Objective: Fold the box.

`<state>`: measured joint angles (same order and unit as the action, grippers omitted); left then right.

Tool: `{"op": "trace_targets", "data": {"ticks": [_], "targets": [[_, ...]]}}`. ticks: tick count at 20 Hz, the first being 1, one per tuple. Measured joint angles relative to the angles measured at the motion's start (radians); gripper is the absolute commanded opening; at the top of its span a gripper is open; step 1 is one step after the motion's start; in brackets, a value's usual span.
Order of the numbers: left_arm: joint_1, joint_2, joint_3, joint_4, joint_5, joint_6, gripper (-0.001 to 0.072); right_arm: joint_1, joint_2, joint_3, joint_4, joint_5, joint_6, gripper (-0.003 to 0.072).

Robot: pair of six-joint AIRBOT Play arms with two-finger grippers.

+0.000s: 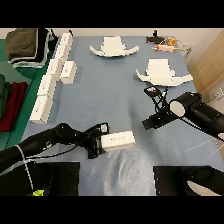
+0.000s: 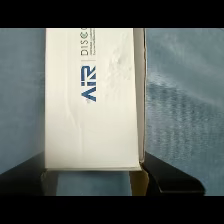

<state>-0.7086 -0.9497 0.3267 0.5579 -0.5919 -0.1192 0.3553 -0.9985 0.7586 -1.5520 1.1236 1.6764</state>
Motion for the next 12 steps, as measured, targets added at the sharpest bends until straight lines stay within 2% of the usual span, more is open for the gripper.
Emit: {"op": "trace_targets", "data": {"ticks": [4,8,12], "targets": [[0.152,0.122,0.002,0.191,0.001,-0.305,0.0523,0.0,0.0,0.0,0.003,0.001,0.001,0.0003],[0.374,0.248,0.002,0.423,-0.003,-0.646,0.0523,0.0,0.0,0.0,0.004,0.002,0.002,0.0003],[0.57,0.258,0.01,0.546,-0.007,-0.819,0.0523,0.0,0.0,0.0,0.004,0.002,0.002,0.0003]]}}
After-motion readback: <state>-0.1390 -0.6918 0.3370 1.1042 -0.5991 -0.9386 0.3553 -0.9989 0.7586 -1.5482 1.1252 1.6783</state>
